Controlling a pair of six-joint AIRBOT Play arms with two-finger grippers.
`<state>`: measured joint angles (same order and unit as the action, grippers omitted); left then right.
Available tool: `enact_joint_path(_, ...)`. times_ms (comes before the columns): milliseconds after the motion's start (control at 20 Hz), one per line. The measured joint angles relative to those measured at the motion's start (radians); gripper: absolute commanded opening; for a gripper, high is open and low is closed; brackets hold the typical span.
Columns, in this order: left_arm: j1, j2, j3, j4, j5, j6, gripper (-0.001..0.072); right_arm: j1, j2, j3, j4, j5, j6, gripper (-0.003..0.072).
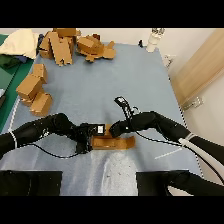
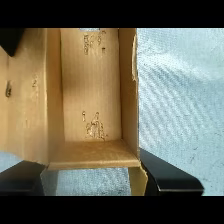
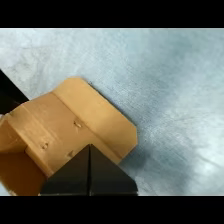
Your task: Fold the box.
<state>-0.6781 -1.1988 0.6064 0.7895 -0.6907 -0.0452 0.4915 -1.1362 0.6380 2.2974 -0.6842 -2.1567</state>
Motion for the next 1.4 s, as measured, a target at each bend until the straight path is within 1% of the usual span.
enact_joint_path(150, 0.0, 0.0, 0.0, 0.0, 0.0, 0.0, 0.0302, -0.016, 0.121, 0.002, -0.167, -0.05, 0.049, 0.0005)
enact_joint_path(200, 0.0, 0.0, 0.0, 0.0, 0.0, 0.0, 0.0302, -0.024, 0.163, 0.002, -0.227, -0.082, 0.068, 0.0028)
enact_joint_path(300, 0.0, 0.0, 0.0, -0.001, 0.0, 0.0, 0.0302, -0.034, 0.238, -0.006, -0.327, -0.177, 0.081, 0.0313)
enact_joint_path(350, 0.0, 0.0, 0.0, -0.002, 0.0, 0.0, 0.0302, -0.036, 0.262, -0.014, -0.349, -0.227, 0.066, 0.0444)
enact_joint_path(500, 0.0, 0.0, 0.0, -0.004, 0.0, 0.0, 0.0302, -0.019, 0.301, -0.058, -0.352, -0.352, -0.042, 0.0517)
enact_joint_path(600, 0.0, 0.0, 0.0, -0.004, 0.0, 0.0, 0.0302, 0.007, 0.307, -0.085, -0.355, -0.373, -0.11, 0.0518)
enact_joint_path(700, 0.0, 0.0, 0.0, -0.005, 0.0, 0.0, 0.0302, 0.034, 0.297, -0.1, -0.371, -0.365, -0.155, 0.0518)
enact_joint_path(1000, 0.0, 0.0, 0.0, -0.005, 0.0, 0.0, 0.0302, 0.081, 0.241, -0.105, -0.391, -0.265, -0.209, 0.0529)
enact_joint_path(1400, 0.0, 0.0, 0.0, -0.005, 0.0, 0.0, 0.0302, 0.088, 0.204, -0.105, -0.384, -0.151, -0.218, 0.0529)
